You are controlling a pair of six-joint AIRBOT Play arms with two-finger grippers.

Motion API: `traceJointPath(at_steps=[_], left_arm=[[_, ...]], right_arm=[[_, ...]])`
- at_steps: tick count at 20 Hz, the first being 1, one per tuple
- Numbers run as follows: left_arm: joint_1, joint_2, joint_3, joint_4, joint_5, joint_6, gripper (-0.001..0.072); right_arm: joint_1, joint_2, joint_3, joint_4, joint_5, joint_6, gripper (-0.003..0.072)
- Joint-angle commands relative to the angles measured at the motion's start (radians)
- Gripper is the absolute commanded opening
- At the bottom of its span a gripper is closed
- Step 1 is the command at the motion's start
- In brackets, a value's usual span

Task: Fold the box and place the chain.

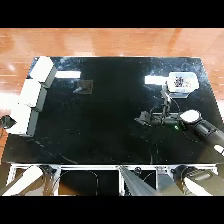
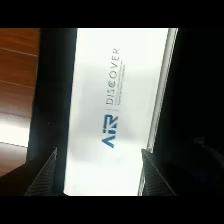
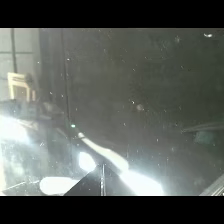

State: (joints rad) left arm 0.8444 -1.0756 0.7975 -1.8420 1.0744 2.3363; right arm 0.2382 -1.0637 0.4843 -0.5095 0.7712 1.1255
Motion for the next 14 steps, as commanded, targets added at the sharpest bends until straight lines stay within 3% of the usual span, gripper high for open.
traceJointPath(at_steps=[1, 4, 5, 6, 7, 8, 11, 14], left_arm=[[-0.013, 0.005, 0.081, -0.077, 0.032, -0.152, 0.0602], [-0.111, 0.045, 0.175, -0.113, 0.047, -0.286, 0.058], [-0.174, 0.062, 0.197, -0.144, 0.037, -0.339, 0.0495], [-0.245, 0.075, 0.211, -0.183, 0.032, -0.352, 0.0355], [-0.333, 0.089, 0.217, -0.213, 0.035, -0.351, 0.0092], [-0.424, 0.102, 0.215, -0.226, 0.04, -0.351, 0.0024], [-0.76, 0.112, 0.212, -0.214, 0.02, -0.364, 0.0023], [-1.061, 0.113, 0.201, -0.047, -0.022, -0.528, 0.0023]], right_arm=[[0.0, 0.001, 0.059, -0.109, 0.024, 0.001, 0.0034], [-0.001, 0.001, 0.254, -0.334, 0.066, 0.123, 0.0034], [0.002, 0.0, 0.346, -0.434, 0.067, 0.19, 0.0034], [0.002, -0.001, 0.435, -0.527, 0.076, 0.251, 0.0034], [0.002, -0.006, 0.535, -0.621, 0.126, 0.302, 0.0034], [0.002, -0.014, 0.626, -0.682, 0.205, 0.325, 0.0034], [-0.002, -0.021, 0.786, -0.837, 0.394, 0.409, 0.0035], [-0.002, -0.016, 0.76, -1.077, 0.537, 0.588, 0.0034]])
